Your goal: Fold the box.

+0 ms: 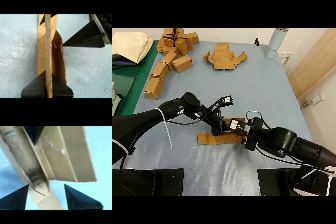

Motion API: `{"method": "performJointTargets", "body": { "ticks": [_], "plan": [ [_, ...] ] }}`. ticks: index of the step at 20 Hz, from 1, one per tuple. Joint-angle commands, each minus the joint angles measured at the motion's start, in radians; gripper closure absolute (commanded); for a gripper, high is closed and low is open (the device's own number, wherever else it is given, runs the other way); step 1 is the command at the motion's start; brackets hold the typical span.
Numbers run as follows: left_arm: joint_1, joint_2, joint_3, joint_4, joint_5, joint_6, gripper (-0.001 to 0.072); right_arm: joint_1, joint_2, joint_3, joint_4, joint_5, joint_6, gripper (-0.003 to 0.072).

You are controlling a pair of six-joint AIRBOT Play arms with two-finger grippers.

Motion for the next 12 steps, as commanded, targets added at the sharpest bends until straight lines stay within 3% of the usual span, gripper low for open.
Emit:
{"method": "performJointTargets", "body": {
  "ticks": [1,6,9,12],
  "plan": [
    [0.0,0.0,0.0,0.0,0.0,0.0,0.0699,-0.108,0.017,0.0,0.194,0.042,-0.3,-0.0032],
    [0.0,0.0,0.0,0.0,0.0,0.0,0.0699,-0.366,0.013,0.0,0.686,0.046,-0.903,-0.0032],
    [0.0,0.0,0.0,0.0,0.0,0.0,0.0699,-0.465,-0.027,0.0,0.877,0.006,-1.163,-0.0032],
    [0.0,0.0,0.0,0.0,0.0,0.0,0.0699,-0.505,-0.107,0.0,0.98,-0.063,-1.275,-0.0032]
  ]
}}
